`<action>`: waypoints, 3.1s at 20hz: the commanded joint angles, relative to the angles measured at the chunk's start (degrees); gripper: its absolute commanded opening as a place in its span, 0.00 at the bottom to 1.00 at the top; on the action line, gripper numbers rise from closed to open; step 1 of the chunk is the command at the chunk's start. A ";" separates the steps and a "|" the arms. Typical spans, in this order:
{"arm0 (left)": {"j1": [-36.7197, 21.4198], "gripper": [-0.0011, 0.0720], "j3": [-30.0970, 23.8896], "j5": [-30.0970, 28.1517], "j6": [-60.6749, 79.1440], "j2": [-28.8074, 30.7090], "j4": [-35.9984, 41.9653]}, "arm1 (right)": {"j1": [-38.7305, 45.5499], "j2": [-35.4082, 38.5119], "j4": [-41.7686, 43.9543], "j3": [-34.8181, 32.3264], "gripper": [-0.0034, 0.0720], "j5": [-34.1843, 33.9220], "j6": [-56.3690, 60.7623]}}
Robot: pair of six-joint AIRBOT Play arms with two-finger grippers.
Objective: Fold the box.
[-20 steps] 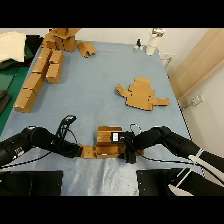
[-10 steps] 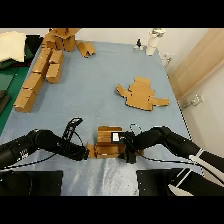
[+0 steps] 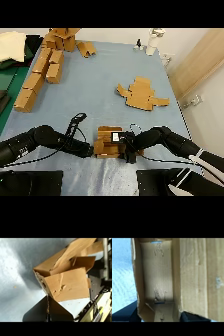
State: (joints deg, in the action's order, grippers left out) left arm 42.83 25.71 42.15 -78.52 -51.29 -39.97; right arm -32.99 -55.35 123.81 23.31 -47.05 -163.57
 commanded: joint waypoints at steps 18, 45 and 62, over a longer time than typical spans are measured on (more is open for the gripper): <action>2.47 0.45 3.98 0.28 -8.11 -4.50 1.55 | 0.02 0.02 0.00 0.07 0.71 0.02 0.00; 14.36 0.87 15.23 3.23 -45.97 -13.68 -24.81 | 0.02 0.02 -0.04 0.07 0.71 0.02 0.00; 23.98 0.87 28.28 16.90 -64.89 -19.78 -48.30 | 0.02 0.02 -0.15 0.07 0.71 0.02 0.00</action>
State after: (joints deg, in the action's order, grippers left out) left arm 65.78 52.25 55.66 -141.38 -70.87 -84.62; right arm -32.99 -55.35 123.68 23.33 -47.03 -163.59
